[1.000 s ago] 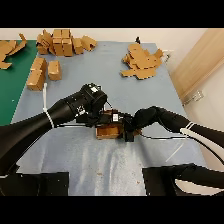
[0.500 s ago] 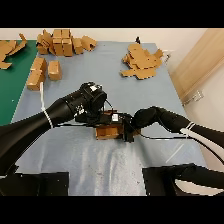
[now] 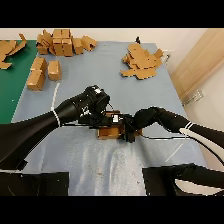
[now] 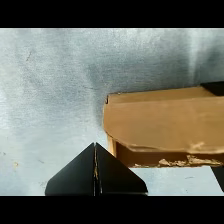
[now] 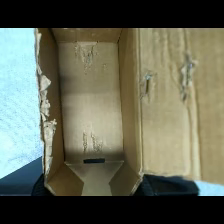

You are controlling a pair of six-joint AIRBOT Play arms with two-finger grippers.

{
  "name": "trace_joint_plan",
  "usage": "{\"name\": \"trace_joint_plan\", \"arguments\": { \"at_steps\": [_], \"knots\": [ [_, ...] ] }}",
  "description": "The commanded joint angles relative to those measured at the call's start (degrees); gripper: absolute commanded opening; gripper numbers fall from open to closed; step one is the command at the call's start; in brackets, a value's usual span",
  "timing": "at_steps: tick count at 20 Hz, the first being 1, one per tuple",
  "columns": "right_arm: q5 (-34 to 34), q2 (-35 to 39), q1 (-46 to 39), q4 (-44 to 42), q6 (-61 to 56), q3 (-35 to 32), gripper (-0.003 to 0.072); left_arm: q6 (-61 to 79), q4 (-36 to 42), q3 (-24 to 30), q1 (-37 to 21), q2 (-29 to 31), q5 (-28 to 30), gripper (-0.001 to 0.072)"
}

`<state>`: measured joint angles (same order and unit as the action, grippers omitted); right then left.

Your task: Fold the box.

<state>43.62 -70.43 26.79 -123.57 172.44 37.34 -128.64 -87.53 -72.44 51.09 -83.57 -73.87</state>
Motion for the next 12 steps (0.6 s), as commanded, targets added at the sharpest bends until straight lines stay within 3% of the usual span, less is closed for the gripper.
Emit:
{"name": "trace_joint_plan", "arguments": {
  "at_steps": [1,12],
  "knots": [
    [-0.07,0.04,0.02,-0.31,0.09,0.07,0.0556,-1.29,-1.55,0.02,0.0,-0.85,-0.48,0.0011],
    [-0.04,0.04,0.02,-0.26,0.09,0.07,0.0556,-0.5,-10.29,1.57,-1.97,-0.42,-13.11,0.0011]
  ]
}}
